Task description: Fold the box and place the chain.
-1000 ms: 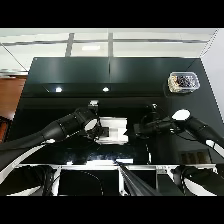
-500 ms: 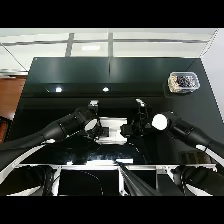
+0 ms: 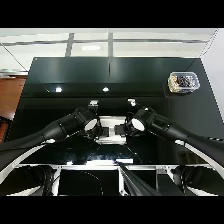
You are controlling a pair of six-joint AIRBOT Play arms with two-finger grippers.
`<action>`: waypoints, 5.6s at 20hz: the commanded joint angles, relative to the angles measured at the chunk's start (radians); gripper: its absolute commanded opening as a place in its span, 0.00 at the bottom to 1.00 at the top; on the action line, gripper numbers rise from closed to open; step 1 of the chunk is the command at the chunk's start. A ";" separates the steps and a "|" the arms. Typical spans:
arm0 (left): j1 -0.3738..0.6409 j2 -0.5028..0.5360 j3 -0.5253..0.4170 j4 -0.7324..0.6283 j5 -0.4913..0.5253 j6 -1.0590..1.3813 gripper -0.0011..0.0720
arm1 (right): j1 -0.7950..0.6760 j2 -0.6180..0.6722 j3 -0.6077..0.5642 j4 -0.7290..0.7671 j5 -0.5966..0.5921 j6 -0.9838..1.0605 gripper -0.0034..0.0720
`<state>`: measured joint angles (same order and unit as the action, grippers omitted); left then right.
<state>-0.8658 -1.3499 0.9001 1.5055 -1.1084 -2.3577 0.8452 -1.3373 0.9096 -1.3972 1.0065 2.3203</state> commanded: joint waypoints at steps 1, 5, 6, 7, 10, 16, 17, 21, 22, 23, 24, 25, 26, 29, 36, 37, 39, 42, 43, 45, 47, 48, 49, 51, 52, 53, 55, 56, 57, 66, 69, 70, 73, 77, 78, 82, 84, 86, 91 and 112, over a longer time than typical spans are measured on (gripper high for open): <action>0.001 0.000 0.001 0.000 0.001 0.001 0.05 | 0.027 -0.025 0.022 -0.043 0.069 0.107 0.46; 0.001 0.000 0.001 0.000 0.001 0.001 0.05 | 0.029 -0.043 0.022 -0.043 0.046 0.119 0.45; 0.001 0.000 0.001 0.000 0.001 0.001 0.05 | 0.029 -0.051 0.022 -0.039 0.043 0.119 0.45; 0.001 0.000 0.001 0.000 0.001 0.001 0.05 | 0.029 -0.055 0.022 -0.033 0.040 0.118 0.45; 0.001 0.000 0.001 0.001 0.001 0.001 0.05 | 0.029 -0.058 0.022 -0.027 0.024 0.119 0.45; 0.001 0.000 0.001 0.001 0.001 0.001 0.05 | 0.030 -0.062 0.022 -0.009 -0.024 0.118 0.06; 0.001 0.000 0.001 0.000 0.000 0.001 0.05 | 0.030 -0.062 0.022 -0.009 -0.024 0.117 0.06; 0.001 0.000 0.001 0.001 0.001 0.001 0.05 | 0.030 -0.062 0.022 -0.009 -0.017 0.105 0.09; 0.001 0.000 0.001 0.000 0.001 0.001 0.05 | 0.029 -0.062 0.022 -0.010 -0.018 0.102 0.17; 0.001 0.000 0.001 0.000 0.001 0.002 0.05 | 0.029 -0.062 0.022 -0.010 -0.021 0.102 0.17; 0.001 0.000 0.001 0.001 0.001 0.001 0.05 | 0.029 -0.062 0.022 -0.010 -0.023 0.102 0.09; 0.001 0.000 0.001 0.001 0.001 0.001 0.05 | 0.030 -0.062 0.022 -0.010 -0.024 0.097 0.06; 0.001 0.000 0.001 0.001 0.001 0.001 0.05 | 0.029 -0.062 0.022 -0.010 -0.023 0.095 0.06; 0.001 0.000 0.001 0.000 0.001 0.001 0.05 | 0.029 -0.056 0.031 -0.009 -0.012 0.065 0.28; 0.001 0.000 0.001 0.000 0.000 0.001 0.05 | -0.039 0.149 0.044 -0.015 0.123 -0.223 0.41; 0.001 0.000 0.001 0.001 0.000 0.002 0.05 | -0.063 0.205 0.044 -0.037 0.156 -0.271 0.41; 0.001 0.000 0.001 0.001 0.001 0.001 0.05 | -0.132 0.324 0.043 -0.137 0.211 -0.373 0.41; 0.001 0.000 0.001 0.001 0.001 0.002 0.05 | -0.271 0.400 0.043 -0.454 0.245 -0.388 0.41; 0.001 0.000 0.001 0.001 0.002 0.001 0.05 | -0.336 0.397 0.035 -0.537 0.212 -0.388 0.41; 0.001 0.000 0.001 0.001 0.008 0.001 0.05 | -0.489 0.377 0.006 -0.571 0.057 -0.387 0.41; 0.001 0.000 0.001 0.000 0.007 0.001 0.05 | -0.638 0.314 0.000 -0.566 -0.071 -0.355 0.92; 0.001 0.000 0.001 0.000 0.007 0.001 0.05 | -0.706 0.270 0.003 -0.537 -0.137 -0.349 1.00; 0.001 0.000 0.001 0.000 0.008 0.001 0.05 | -0.765 0.219 0.025 -0.472 -0.179 -0.349 1.00; 0.001 0.000 0.001 0.001 0.008 0.001 0.05 | -0.868 0.090 0.135 -0.280 -0.203 -0.340 1.00; 0.001 0.000 0.001 0.001 0.008 0.001 0.05 | -0.911 0.023 0.204 -0.179 -0.198 -0.322 1.00; 0.001 0.000 0.001 0.000 0.007 0.001 0.05 | -0.952 -0.049 0.282 -0.076 -0.176 -0.266 1.00; 0.001 0.000 0.001 0.000 -0.001 0.001 0.05 | -0.999 -0.164 0.414 0.066 -0.098 -0.108 1.00; 0.001 0.000 0.001 0.000 0.000 0.001 0.05 | -1.006 -0.209 0.464 0.097 -0.070 -0.058 1.00; 0.001 0.000 0.001 0.001 0.001 0.001 0.05 | -1.006 -0.251 0.508 0.101 -0.057 -0.018 1.00; 0.001 0.000 0.001 0.003 0.001 0.001 0.05 | -1.011 -0.435 0.625 0.093 -0.054 0.033 0.86; 0.001 0.000 0.001 0.002 0.002 0.001 0.05 | -1.009 -0.462 0.625 0.108 -0.080 0.032 0.86; 0.001 0.000 0.001 0.003 0.002 0.002 0.05 | -1.007 -0.471 0.625 0.108 -0.086 0.032 0.86; 0.001 0.000 0.001 0.002 0.002 0.001 0.05 | -1.006 -0.492 0.625 0.114 -0.121 0.031 0.85; 0.001 0.000 0.001 0.002 0.002 0.001 0.05 | -1.006 -0.494 0.626 0.147 -0.142 -0.093 0.24; 0.001 0.000 0.001 0.003 0.003 0.001 0.05 | -1.009 -0.492 0.626 0.174 -0.135 -0.156 0.06; 0.001 0.000 0.001 0.003 0.005 0.001 0.05 | -1.022 -0.433 0.626 0.189 -0.054 -0.299 0.06; 0.001 0.000 0.001 0.002 0.005 0.001 0.05 | -1.031 -0.372 0.626 0.190 -0.014 -0.389 0.06; 0.001 0.000 0.001 0.002 0.005 0.001 0.05 | -1.038 -0.290 0.626 0.192 0.006 -0.479 0.06; 0.001 0.000 0.001 0.002 0.005 0.001 0.05 | -1.043 -0.055 0.669 0.228 0.029 -0.648 0.05; 0.001 0.000 0.001 0.002 0.008 0.001 0.05 | -0.697 0.475 0.470 0.407 0.522 -0.904 0.05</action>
<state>-0.8658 -1.3499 0.9005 1.5070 -1.1023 -2.3566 0.0376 -0.8925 1.5127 -1.0012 1.4139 1.4384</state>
